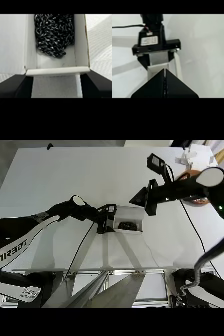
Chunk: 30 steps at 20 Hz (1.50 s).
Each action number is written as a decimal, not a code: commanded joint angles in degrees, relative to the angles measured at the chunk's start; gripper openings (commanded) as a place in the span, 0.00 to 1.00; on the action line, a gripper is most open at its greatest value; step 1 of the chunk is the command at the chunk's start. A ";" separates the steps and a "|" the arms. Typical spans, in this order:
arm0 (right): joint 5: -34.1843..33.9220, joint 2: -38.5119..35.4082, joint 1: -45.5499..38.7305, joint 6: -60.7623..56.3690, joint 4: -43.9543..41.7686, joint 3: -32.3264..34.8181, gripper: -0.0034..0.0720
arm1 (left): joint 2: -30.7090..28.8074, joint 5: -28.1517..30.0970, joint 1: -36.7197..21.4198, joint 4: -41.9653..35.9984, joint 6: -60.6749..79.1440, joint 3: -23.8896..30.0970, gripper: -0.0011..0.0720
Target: Fold the box and place the chain.
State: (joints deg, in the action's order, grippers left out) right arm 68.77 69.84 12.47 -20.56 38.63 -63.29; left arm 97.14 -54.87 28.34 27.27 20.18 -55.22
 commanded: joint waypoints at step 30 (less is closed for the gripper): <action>-1.16 6.51 12.96 -3.34 23.23 2.36 0.45 | -0.02 0.02 -0.04 0.00 0.00 -0.02 0.36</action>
